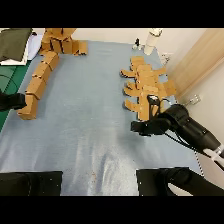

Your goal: Fold the box.

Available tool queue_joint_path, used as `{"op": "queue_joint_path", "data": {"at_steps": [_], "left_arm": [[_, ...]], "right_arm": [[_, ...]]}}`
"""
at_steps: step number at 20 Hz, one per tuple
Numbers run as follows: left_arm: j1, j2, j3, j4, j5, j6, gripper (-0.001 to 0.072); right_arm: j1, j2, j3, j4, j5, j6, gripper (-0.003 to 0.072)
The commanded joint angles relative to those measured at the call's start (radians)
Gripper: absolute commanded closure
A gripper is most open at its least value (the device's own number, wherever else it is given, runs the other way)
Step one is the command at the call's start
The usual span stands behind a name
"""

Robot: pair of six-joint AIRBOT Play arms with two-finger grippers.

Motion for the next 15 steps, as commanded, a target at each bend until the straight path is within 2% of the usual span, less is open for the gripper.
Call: {"op": "queue_joint_path", "data": {"at_steps": [1, 5, 9, 12, 15], "left_arm": [[-0.149, 0.024, 0.023, -0.167, -0.102, -0.002, 0.0697], [-0.362, -0.041, 0.023, -0.167, -0.087, -0.098, 0.0698], [-0.537, -0.137, 0.023, -0.170, 0.020, -0.150, 0.0698], [-0.618, -0.200, 0.023, -0.170, 0.058, -0.168, 0.0697], [-0.644, -0.234, 0.024, -0.171, 0.077, -0.168, 0.0697]], "right_arm": [[-0.017, -0.158, 0.080, 0.077, 0.000, -0.144, 0.0680], [-0.017, -0.287, 0.184, 0.084, 0.000, -0.161, 0.0680], [-0.017, -0.293, 0.192, 0.105, -0.005, -0.161, 0.0680], [-0.017, -0.293, 0.192, 0.105, -0.005, -0.161, 0.0680], [-0.017, -0.293, 0.192, 0.106, -0.005, -0.161, 0.0680]]}}
